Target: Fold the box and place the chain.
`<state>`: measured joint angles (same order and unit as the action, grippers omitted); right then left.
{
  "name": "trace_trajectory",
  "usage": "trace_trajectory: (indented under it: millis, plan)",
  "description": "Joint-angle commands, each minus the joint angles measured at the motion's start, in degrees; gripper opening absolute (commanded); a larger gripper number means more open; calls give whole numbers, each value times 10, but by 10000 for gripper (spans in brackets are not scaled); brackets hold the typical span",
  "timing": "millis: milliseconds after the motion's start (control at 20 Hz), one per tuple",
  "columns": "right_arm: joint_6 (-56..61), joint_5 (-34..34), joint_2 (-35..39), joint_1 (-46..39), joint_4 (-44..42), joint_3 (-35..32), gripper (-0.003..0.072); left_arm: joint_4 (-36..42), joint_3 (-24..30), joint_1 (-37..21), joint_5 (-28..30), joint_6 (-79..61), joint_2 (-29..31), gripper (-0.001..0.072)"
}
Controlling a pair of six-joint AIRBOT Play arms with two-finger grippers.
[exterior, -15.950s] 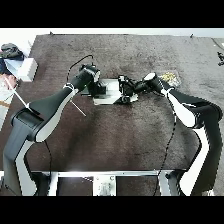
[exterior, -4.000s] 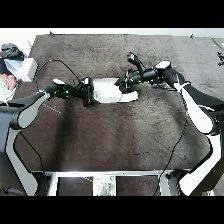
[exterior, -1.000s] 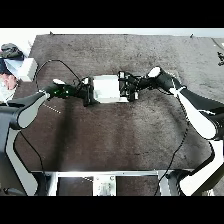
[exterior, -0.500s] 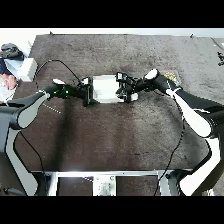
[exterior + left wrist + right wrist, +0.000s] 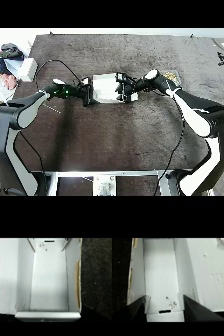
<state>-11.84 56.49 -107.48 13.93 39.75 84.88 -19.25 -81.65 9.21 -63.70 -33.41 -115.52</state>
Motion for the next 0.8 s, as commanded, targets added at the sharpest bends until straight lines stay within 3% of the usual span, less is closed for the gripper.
trace_trajectory:
  millis: [0,50,100,150,200,750]
  plan:
    - [11,0,0,0,11,0,396,0,0,0,0,0,0,417]
    - [25,0,0,-1,17,0,397,0,0,0,0,0,0,417]
    - [43,1,0,-2,28,0,344,0,0,0,0,0,0,417]
    - [62,1,0,-5,38,0,190,0,0,0,0,0,0,417]
    - [87,1,1,-10,42,0,152,0,0,0,0,0,0,417]
    - [453,7,79,-111,55,0,151,0,0,0,0,0,0,417]
